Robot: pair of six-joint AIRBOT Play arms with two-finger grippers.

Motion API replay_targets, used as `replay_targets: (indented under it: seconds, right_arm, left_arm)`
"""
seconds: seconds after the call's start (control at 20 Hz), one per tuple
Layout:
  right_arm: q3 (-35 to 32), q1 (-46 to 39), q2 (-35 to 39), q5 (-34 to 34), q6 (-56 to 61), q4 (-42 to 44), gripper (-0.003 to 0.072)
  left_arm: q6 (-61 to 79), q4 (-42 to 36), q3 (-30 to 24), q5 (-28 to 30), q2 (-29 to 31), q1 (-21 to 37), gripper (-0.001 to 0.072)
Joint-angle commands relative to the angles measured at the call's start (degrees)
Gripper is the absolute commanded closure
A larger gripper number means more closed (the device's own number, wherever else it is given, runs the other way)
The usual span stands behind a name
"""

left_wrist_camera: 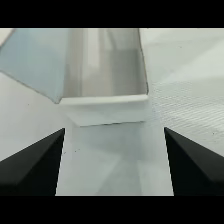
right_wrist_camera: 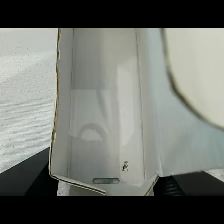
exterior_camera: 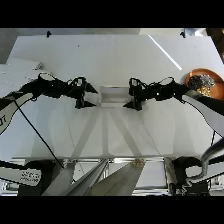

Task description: Fold the box and place the chain.

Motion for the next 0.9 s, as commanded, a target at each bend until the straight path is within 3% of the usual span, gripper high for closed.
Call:
replay_targets:
  seconds: [0.0, 0.25, 0.85]
  right_arm:
    - [0.04, 0.02, 0.0, 0.0, 0.02, 0.02, 0.0165]
    - [0.04, 0.02, 0.0, 0.0, 0.02, 0.0, 0.0165]
    - [0.04, 0.02, 0.0, 0.0, 0.02, 0.02, 0.0165]
  left_arm:
    - [-2.19, -1.16, 0.87, -1.64, -2.27, -1.01, 0.0011]
    - [-3.04, -4.79, 1.05, -0.96, -2.6, -1.05, 0.0012]
    - [-3.48, -3.39, 2.56, 1.07, -3.32, -1.42, 0.0013]
